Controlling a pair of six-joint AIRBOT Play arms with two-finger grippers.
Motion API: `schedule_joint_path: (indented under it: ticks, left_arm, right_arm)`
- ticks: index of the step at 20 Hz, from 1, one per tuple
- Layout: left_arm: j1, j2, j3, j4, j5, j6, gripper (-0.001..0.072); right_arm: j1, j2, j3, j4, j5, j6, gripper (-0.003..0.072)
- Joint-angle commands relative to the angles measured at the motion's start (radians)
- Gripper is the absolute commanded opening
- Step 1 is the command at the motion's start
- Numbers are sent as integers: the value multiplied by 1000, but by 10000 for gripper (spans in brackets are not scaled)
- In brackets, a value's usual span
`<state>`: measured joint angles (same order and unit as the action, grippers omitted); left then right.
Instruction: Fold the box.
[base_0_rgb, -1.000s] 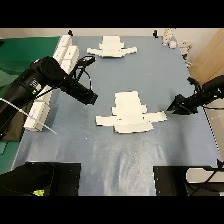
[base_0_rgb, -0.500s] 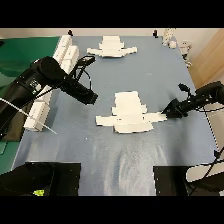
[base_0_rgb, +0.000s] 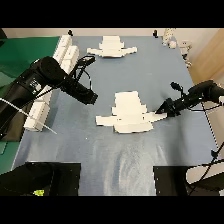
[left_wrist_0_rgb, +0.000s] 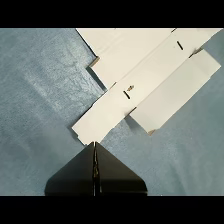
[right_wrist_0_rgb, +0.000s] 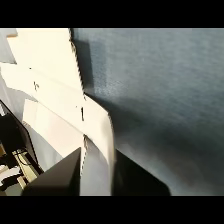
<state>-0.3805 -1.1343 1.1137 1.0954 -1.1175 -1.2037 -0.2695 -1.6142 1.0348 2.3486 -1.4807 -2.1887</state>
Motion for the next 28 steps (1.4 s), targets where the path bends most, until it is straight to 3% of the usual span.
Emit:
schedule_joint_path:
  ticks: [1,2,5,8,9,10,11,15,18,23,28]
  left_arm:
    - [0,0,0,0,0,-2,14]
    - [0,0,0,0,0,-2,14]
    - [3,0,1,2,28,-2,15]
    - [46,-1,2,-5,32,-29,17]
    - [73,-1,2,-23,23,-27,58]
    - [102,-1,2,-55,12,-28,330]
    - [130,-2,2,-97,3,-28,465]
    - [208,-24,-3,-156,-61,-24,466]
    - [227,-87,-38,-177,-90,13,466]
    - [226,-313,-26,-422,-101,222,467]
    - [224,-539,122,-527,-214,337,466]
  right_arm:
    - [43,0,0,5,21,0,121]
    - [52,3,0,5,18,1,1]
    - [90,56,-30,5,52,16,1]
    - [151,212,-160,5,182,16,1]
    - [174,274,-216,5,232,17,1]
    - [200,340,-280,5,272,17,1]
    - [224,399,-338,5,303,19,1]
    - [317,645,-534,4,426,61,1]
    - [340,776,-593,-3,459,125,1]
    - [341,812,-597,-10,446,164,1]
    - [340,809,-597,-11,423,170,1]
